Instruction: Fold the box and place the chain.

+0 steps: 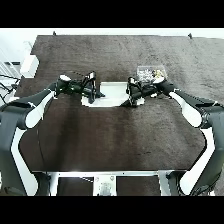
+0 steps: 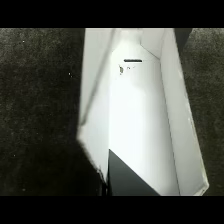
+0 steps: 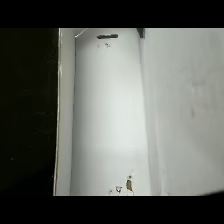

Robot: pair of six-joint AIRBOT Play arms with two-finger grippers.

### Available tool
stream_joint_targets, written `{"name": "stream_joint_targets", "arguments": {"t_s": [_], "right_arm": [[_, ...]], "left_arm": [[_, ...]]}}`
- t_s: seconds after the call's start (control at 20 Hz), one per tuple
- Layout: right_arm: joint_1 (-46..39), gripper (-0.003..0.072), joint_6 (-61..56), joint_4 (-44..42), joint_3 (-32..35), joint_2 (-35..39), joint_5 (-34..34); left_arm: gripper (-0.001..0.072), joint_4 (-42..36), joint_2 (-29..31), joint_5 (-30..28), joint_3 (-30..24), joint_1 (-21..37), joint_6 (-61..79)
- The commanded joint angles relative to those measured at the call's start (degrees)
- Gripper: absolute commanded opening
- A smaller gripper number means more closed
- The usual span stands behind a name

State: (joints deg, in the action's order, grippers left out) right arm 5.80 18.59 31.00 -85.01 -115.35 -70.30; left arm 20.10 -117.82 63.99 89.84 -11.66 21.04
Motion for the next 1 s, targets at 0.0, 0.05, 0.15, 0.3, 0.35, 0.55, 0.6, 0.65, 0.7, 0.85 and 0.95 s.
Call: {"name": "stream_joint_targets", "arguments": {"t_s": [0.0, 0.05, 0.15, 0.3, 0.35, 0.55, 0.6, 0.65, 0.7, 0.85, 0.95], "right_arm": [[-0.07, 0.0422, 0.15, -0.37, -0.07, -0.15, 0.2], [-0.22, 0.0422, 0.37, -0.37, -0.07, -0.15, 0.22], [-0.24, 0.0438, 1.27, -0.35, -0.07, -0.15, 0.22], [-0.26, 0.0508, 3.23, -0.55, -0.09, -0.15, 0.22], [-0.26, 0.052, 4.0, -0.57, -0.15, -0.15, 0.2], [-0.26, 0.0519, 4.61, -0.76, -0.13, -0.15, 0.22], [-0.26, 0.0519, 4.63, -0.79, -0.13, -0.15, 0.22], [-0.24, 0.052, 4.63, -0.79, -0.13, -0.15, 0.37], [-0.26, 0.0531, 4.63, -0.81, -0.15, -0.15, 0.48], [-0.24, 0.0565, 4.61, -0.79, -0.17, -0.15, 0.9], [-0.24, 0.059, 4.42, -0.79, -0.2, -0.15, 1.31]], "left_arm": [[0.0025, 0.04, 0.0, 0.07, -0.02, -0.02, 0.0], [0.0024, 0.04, 0.02, 0.07, -0.02, -0.02, 0.0], [0.0025, 0.04, 0.02, 0.07, -0.02, 0.0, 0.0], [0.0025, 0.04, 0.0, 0.07, -0.02, 0.0, 0.0], [0.0025, 0.04, 0.0, 0.07, -0.02, 0.0, 0.0], [0.0025, 0.04, 0.02, 0.07, -0.02, 0.0, 0.0], [0.0025, 0.04, 0.02, 0.07, 0.0, 0.0, 0.0], [0.0024, 0.04, 0.02, 0.07, -0.02, 0.0, 0.0], [0.0025, 0.04, 0.02, 0.07, -0.02, -0.02, 0.0], [0.0024, 0.04, 0.0, 0.07, -0.02, 0.0, 0.0], [0.0025, 0.04, 0.02, 0.07, -0.02, 0.0, 0.0]]}}
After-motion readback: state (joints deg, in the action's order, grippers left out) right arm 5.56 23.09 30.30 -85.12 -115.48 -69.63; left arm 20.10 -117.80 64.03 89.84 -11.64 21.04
